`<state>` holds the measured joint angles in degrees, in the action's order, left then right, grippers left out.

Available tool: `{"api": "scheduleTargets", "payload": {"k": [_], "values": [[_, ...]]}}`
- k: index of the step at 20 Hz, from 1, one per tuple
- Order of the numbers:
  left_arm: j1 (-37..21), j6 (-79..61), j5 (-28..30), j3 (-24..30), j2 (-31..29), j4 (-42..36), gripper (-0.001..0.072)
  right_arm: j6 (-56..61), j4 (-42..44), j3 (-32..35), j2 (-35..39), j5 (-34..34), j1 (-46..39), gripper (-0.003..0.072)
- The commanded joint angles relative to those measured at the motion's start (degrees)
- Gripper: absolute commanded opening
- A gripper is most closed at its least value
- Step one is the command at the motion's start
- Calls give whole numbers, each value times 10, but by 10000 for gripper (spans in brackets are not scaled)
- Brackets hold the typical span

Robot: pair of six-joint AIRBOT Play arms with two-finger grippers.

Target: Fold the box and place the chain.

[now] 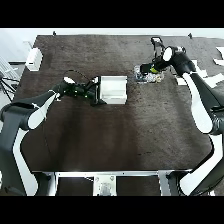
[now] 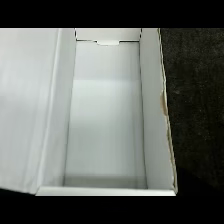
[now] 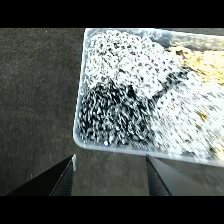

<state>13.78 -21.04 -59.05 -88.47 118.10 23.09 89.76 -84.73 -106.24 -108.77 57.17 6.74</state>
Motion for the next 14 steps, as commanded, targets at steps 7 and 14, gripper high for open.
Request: {"api": "scheduleTargets", "payload": {"k": [7, 14], "values": [[0, 0, -1, 0, 0, 0, 510, -49, 63, -22, -72, -40, -12, 397], [0, 0, -1, 0, 0, 0, 510, -49, 58, -29, -79, -36, -12, 9]]}}
